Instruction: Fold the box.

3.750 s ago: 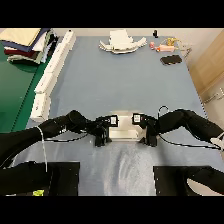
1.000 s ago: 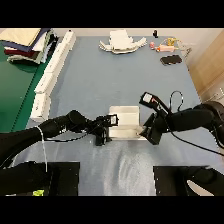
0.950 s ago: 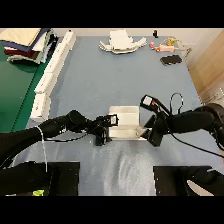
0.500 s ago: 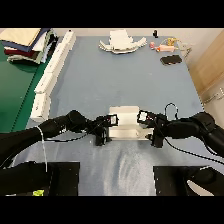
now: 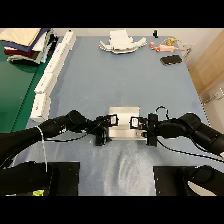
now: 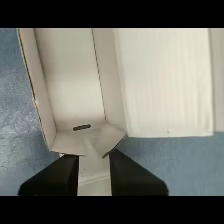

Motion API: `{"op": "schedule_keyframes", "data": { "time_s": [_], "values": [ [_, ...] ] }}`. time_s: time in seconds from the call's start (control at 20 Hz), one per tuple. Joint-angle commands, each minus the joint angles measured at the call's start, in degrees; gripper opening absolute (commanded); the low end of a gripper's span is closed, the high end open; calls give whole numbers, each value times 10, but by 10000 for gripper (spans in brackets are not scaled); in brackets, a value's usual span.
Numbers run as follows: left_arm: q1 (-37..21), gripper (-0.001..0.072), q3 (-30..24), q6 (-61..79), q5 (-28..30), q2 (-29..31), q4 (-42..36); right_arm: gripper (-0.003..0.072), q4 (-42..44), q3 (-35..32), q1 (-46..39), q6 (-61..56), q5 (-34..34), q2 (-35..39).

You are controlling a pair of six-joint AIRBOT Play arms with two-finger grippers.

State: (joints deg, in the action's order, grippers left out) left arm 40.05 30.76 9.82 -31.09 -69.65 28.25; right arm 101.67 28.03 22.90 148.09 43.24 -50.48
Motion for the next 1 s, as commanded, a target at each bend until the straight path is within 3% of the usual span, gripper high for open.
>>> {"op": "schedule_keyframes", "data": {
  "time_s": [0.0, 0.4, 0.45, 0.55, 0.65, 0.95],
  "values": [
    [0, 405, 0, 0, 0, 0, 0, 143, 25, 0, 4, 11, -10, -6],
    [0, 405, 0, 0, 0, 0, 0, 156, 114, 0, 5, 39, -40, -7],
    [0, 405, 0, 0, 0, 0, 0, 245, 117, 0, 5, 39, -42, -8],
    [0, 405, 0, 0, 0, 0, 0, 531, 117, 0, 5, 39, -44, -15],
    [0, 405, 0, 0, 0, 0, 0, 627, 117, 0, 5, 39, -45, -23],
    [0, 405, 0, 0, 0, 0, 0, 621, 110, 0, 4, 39, -41, -23]
  ]
}}
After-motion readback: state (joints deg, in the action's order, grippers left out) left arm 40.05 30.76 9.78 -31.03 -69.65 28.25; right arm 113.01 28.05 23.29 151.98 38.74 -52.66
